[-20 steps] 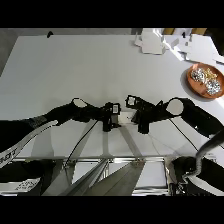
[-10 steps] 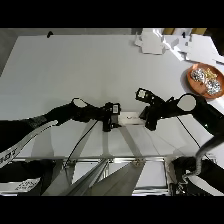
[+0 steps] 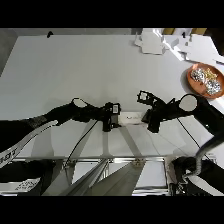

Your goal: Fold the box and place the chain.

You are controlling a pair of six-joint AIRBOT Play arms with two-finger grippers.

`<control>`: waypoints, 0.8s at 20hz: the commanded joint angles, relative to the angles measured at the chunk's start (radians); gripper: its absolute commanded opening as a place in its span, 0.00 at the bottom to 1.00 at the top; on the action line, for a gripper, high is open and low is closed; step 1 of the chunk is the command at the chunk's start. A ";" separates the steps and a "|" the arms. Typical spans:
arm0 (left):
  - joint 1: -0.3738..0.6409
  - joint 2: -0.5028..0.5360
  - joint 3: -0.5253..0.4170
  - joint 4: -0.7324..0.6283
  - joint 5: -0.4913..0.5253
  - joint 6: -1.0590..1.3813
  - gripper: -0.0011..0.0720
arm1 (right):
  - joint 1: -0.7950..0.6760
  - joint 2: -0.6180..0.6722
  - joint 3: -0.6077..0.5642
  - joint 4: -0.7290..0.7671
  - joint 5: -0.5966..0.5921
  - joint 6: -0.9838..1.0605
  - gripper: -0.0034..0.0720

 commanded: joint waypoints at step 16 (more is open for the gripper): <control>0.001 0.001 0.000 0.000 0.001 0.000 0.30 | -0.017 0.101 0.077 -0.298 -0.003 0.294 0.07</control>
